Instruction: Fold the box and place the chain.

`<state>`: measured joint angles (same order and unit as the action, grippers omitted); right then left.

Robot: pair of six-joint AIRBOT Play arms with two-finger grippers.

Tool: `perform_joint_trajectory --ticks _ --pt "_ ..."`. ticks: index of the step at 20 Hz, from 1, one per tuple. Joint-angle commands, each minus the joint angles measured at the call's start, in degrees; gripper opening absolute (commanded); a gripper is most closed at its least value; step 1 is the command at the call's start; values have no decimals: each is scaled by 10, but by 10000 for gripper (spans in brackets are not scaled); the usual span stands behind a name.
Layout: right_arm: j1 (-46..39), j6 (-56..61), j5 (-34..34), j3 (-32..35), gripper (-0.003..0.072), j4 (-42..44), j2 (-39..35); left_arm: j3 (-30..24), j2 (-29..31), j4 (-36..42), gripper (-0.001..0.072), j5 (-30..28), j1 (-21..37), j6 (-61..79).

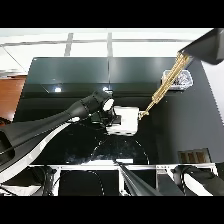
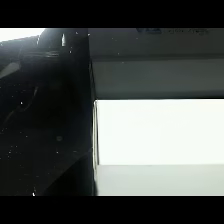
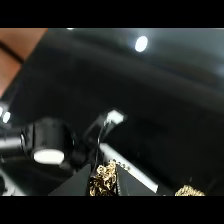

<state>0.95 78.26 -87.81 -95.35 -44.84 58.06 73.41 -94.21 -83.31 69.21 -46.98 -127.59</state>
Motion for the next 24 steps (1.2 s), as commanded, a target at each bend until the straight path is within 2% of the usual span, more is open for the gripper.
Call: perform_joint_trajectory --ticks 1,6,12,20,24 --pt "19 -14 -20 55 10 5 -7 0 0 0 25 0 0 0" --pt "96 -18 4 152 10 30 -7 0 0 0 25 0 0 0" --pt "159 -16 171 302 11 38 -7 0 0 0 25 0 0 0" --pt "184 7 356 542 12 39 -6 0 0 0 25 0 0 0" --pt "199 8 393 584 13 40 -5 0 0 0 25 0 0 0"
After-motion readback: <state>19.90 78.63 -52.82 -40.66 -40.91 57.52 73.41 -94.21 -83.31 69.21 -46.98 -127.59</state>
